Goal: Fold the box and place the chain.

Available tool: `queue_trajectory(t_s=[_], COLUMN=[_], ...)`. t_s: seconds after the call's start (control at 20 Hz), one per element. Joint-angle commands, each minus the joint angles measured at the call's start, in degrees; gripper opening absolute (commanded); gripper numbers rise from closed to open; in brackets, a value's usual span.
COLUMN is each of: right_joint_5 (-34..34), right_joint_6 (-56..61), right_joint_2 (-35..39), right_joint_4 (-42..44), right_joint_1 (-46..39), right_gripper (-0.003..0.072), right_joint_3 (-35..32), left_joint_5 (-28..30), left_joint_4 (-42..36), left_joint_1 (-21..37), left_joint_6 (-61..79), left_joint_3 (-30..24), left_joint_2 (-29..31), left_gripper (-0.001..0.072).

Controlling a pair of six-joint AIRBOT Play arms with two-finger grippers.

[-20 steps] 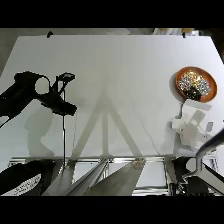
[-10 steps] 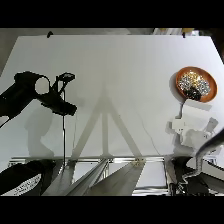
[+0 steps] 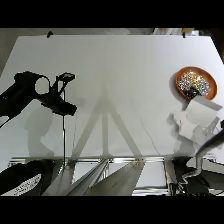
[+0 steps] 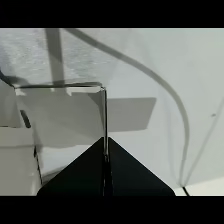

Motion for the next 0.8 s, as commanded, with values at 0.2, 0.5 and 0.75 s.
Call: queue_trajectory(t_s=[0.2,0.5,0.75], right_joint_5=[4.2,-3.8,-9.3], right_joint_6=[-1.8,-1.9,-1.9], right_joint_2=[10.6,28.2,36.6], right_joint_4=[11.1,21.5,30.8], right_joint_1=[16.5,36.2,46.7], right_gripper=[0.0014,0.0014,0.0014], right_joint_3=[-0.2,-13.3,-25.3], left_joint_5=[0.0,0.5,7.1], left_joint_4=[0.0,-0.4,-6.9], left_joint_1=[0.0,0.0,0.1], left_joint_6=[0.0,0.0,8.7], left_joint_3=[0.0,0.0,0.0], left_joint_2=[0.0,0.0,-0.5], left_gripper=[0.0007,0.0007,0.0335])
